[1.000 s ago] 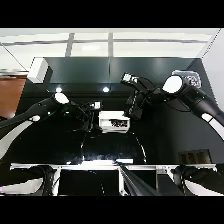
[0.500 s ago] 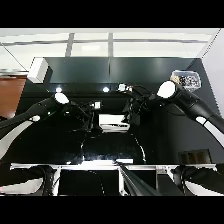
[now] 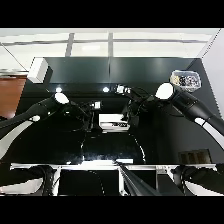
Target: Fold the box and place the chain.
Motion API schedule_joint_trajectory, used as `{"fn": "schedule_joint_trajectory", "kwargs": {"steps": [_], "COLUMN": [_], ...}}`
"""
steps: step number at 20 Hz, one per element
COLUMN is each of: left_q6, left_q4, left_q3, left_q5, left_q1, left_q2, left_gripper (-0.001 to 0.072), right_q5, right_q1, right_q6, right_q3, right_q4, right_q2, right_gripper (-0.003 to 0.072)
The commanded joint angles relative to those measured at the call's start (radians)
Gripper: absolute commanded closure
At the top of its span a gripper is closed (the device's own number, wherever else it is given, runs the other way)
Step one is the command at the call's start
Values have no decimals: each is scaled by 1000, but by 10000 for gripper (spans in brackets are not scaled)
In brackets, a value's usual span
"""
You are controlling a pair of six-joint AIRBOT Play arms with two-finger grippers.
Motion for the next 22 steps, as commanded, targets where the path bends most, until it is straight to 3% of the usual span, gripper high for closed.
{"fn": "schedule_joint_trajectory", "kwargs": {"steps": [1,22], "left_q6": [0,0], "left_q4": [0,0], "left_q3": [0,0], "left_q5": [-1,-1], "left_q1": [0,0], "left_q2": [0,0], "left_gripper": [149,148], "right_q5": [-1,56], "right_q1": [7,17], "right_q6": [-1,0], "right_q3": [0,-13], "right_q4": [-6,-47], "right_q2": [0,-3], "right_gripper": [425,443]}}
